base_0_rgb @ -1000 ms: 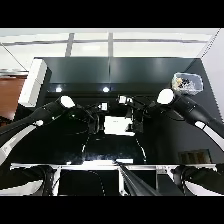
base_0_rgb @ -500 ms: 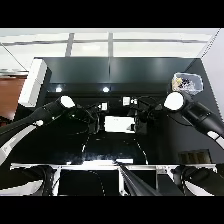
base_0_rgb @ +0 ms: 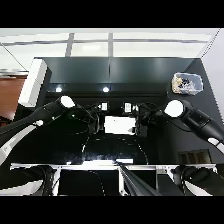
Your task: Fold the box and place the chain.
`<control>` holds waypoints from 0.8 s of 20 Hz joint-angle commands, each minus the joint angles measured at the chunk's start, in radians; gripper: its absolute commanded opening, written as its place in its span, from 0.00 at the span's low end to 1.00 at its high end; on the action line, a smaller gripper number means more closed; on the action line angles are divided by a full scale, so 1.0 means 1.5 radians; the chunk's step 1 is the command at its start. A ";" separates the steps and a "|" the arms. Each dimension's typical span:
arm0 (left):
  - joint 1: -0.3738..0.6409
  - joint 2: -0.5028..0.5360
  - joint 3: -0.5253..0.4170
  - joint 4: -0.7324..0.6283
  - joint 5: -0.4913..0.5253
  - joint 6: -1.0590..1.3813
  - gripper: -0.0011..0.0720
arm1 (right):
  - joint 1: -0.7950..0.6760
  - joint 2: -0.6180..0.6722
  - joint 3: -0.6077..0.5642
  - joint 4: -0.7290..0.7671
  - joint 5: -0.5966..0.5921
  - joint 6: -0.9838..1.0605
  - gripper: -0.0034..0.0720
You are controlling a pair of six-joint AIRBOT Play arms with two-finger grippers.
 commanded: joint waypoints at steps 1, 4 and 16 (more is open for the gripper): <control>0.000 0.000 0.001 0.000 0.000 0.000 0.74 | 0.018 0.001 -0.001 0.003 -0.007 -0.025 0.92; 0.000 0.000 0.001 0.000 0.000 0.000 0.74 | 0.023 0.001 -0.001 -0.003 -0.017 -0.028 0.92; 0.000 0.000 0.001 0.000 0.000 -0.001 0.74 | 0.026 -0.006 -0.002 -0.004 -0.019 -0.026 0.92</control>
